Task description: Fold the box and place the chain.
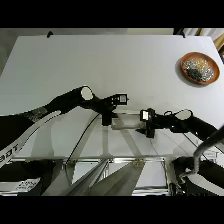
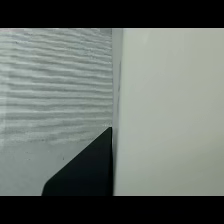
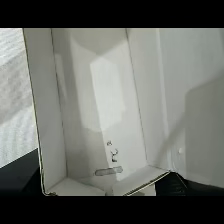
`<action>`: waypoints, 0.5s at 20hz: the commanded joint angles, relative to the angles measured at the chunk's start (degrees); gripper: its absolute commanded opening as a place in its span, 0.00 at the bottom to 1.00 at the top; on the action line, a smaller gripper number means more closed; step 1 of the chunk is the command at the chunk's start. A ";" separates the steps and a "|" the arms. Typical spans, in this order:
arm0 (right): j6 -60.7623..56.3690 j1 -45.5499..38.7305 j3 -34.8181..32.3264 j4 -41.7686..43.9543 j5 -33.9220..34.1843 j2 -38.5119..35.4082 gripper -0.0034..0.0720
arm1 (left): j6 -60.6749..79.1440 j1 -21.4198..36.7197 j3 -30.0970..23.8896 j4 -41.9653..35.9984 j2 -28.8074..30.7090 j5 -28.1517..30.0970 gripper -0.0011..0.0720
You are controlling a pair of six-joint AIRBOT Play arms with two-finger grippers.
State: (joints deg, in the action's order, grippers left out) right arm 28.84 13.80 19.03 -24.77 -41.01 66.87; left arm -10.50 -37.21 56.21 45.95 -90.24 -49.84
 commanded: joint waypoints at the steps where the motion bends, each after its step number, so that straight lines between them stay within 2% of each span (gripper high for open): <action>1: 1.01 0.07 -0.02 0.11 0.46 0.42 0.59 | -0.02 -0.02 0.00 -0.02 -0.04 0.11 0.03; 4: 1.27 0.07 -0.04 0.24 0.48 0.42 0.56 | -0.02 -0.02 0.00 -0.02 -0.04 0.11 0.03; 6: 1.27 0.07 -0.04 0.22 0.48 0.42 0.43 | -0.02 -0.02 0.00 -0.04 -0.04 0.11 0.03; 10: 1.25 0.07 -0.04 0.20 0.48 0.39 0.43 | -0.02 -0.02 0.00 -0.04 -0.04 0.09 0.03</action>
State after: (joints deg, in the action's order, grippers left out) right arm 29.98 13.80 19.00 -24.56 -40.62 67.24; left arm -10.52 -37.21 56.21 45.93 -90.24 -49.78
